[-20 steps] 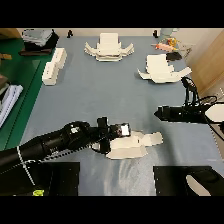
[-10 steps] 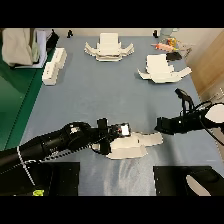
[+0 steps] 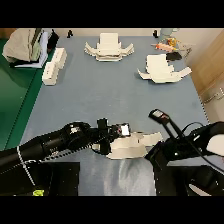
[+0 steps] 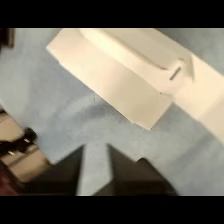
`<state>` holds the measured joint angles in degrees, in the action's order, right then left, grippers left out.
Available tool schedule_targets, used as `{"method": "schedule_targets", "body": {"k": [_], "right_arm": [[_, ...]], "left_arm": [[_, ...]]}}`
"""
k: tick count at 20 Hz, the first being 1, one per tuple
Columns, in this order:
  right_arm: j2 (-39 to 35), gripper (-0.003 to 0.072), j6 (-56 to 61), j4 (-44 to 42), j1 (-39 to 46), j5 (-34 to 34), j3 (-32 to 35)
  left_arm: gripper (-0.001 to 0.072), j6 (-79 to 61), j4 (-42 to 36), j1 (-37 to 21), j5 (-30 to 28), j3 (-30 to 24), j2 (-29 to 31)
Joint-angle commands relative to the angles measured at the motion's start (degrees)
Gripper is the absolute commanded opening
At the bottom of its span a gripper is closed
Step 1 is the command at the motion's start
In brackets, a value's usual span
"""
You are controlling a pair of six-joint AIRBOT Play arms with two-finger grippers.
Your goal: Fold the box.
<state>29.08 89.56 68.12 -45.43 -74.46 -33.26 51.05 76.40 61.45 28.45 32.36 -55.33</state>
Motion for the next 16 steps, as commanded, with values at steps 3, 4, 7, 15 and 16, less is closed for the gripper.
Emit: {"method": "schedule_targets", "body": {"k": [3, 4, 7, 15, 16], "right_arm": [[7.2, 0.0662, -16.8, 17.2, -20.4, 8.6, 0.6], [10.2, 0.0662, -18.0, 18.8, -22.2, 9.4, 1.1], [19.4, 0.0661, -17.2, 26.0, -25.4, 12.9, 1.6], [25.1, 0.0661, -10.3, 32.8, -26.0, 17.9, 1.6], [25.1, 0.0661, -8.9, 33.7, -26.0, 17.5, 1.6]], "left_arm": [[0.0017, 0.0, 0.0, 0.0, 0.1, 0.0, 0.0], [0.0016, 0.0, 0.0, 0.0, 0.1, 0.0, 0.0], [0.0016, 0.0, 0.0, 0.0, 0.1, 0.0, 0.0], [0.0016, 0.0, 0.0, 0.0, 0.1, 0.0, 0.0], [0.0016, 0.0, 0.0, 0.0, 0.1, 0.0, 0.0]]}}
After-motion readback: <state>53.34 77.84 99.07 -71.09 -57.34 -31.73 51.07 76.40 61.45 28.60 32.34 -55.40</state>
